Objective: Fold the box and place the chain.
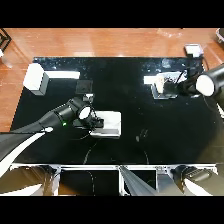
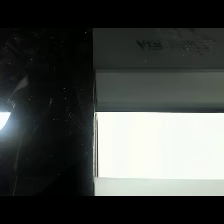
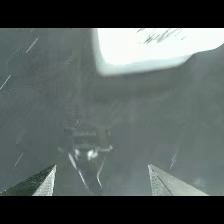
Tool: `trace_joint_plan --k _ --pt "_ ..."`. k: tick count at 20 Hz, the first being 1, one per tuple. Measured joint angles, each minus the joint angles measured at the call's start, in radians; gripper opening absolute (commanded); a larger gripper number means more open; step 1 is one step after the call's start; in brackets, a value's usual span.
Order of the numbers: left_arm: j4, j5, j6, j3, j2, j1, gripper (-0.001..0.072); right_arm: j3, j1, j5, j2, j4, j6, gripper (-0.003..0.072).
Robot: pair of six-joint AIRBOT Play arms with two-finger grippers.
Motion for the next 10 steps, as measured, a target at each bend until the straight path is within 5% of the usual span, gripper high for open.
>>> trace_joint_plan --k 4,6,10 --pt "-0.005 0.001 0.0 0.0 0.0 0.0 0.0022 0.101 -0.218 -0.109 -0.192 0.094 -0.055 0.0699" --pt "-0.011 0.002 0.0 0.0 0.0 0.0 0.0022 0.184 -0.281 -0.126 -0.312 0.124 -0.094 0.0581" --pt "-0.023 0.013 0.0 0.0 0.0 0.0 0.0022 0.35 -0.335 -0.124 -0.528 0.162 -0.146 0.0528"
